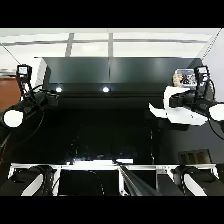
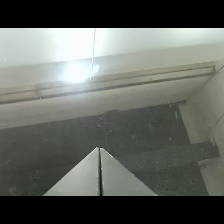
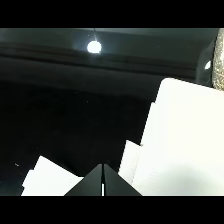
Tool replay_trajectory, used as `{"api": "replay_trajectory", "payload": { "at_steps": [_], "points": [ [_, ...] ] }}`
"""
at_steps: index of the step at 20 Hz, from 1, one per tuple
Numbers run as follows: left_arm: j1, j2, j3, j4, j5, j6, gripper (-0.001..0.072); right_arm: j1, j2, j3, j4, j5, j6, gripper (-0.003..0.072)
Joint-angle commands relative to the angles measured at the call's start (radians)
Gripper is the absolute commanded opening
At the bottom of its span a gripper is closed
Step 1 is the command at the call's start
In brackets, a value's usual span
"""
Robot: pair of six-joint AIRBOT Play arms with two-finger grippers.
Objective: Fold the box and place the chain.
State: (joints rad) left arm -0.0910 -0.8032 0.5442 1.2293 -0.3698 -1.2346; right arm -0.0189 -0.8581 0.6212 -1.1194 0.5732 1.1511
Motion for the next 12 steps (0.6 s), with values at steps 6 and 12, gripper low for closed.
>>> {"api": "replay_trajectory", "payload": {
  "at_steps": [6,12],
  "points": [
    [0.0,0.001,0.0,0.0,0.0,0.0,0.0033,0.0,0.0,0.0,0.0,0.0,0.0,0.0018],
    [0.0,0.001,0.0,0.0,0.0,0.0,0.0033,0.002,0.0,0.0,0.001,-0.049,0.0,0.0018]
  ]
}}
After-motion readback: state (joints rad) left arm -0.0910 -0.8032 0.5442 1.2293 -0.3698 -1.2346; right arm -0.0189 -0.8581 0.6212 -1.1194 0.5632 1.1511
